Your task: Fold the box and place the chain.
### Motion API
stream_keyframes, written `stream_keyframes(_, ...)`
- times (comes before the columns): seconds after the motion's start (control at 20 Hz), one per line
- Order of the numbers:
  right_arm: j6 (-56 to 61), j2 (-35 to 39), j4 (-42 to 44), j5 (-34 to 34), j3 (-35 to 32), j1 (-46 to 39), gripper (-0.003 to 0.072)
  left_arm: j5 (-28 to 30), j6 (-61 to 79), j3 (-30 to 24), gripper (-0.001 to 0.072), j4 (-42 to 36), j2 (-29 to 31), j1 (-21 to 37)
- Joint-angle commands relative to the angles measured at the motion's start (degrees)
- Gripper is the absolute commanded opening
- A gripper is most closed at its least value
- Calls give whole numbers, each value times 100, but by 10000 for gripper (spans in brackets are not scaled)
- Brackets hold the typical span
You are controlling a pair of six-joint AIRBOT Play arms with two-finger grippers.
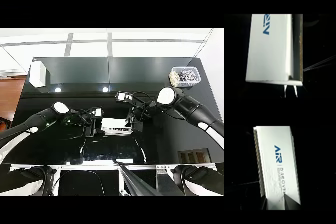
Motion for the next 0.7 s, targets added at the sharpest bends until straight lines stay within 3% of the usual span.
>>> stream_keyframes(0.0, 11, -4, -74, 13, -4, 7, 221, -7, 0, 2, 397, 0, -4, -4)
stream_keyframes(0.35, 9, -4, -76, 28, -199, 72, 223, -9, 0, 2, 397, 0, -4, -4)
stream_keyframes(0.4, 7, -2, -70, -9, -199, 90, 235, -9, 0, 2, 397, 0, -4, -4)
stream_keyframes(0.45, 9, -2, -57, -33, -199, 90, 295, -9, 0, 2, 397, 0, -4, -4)
stream_keyframes(0.65, 9, -2, -59, -33, -199, 87, 295, -11, 0, 2, 397, 0, -4, -4)
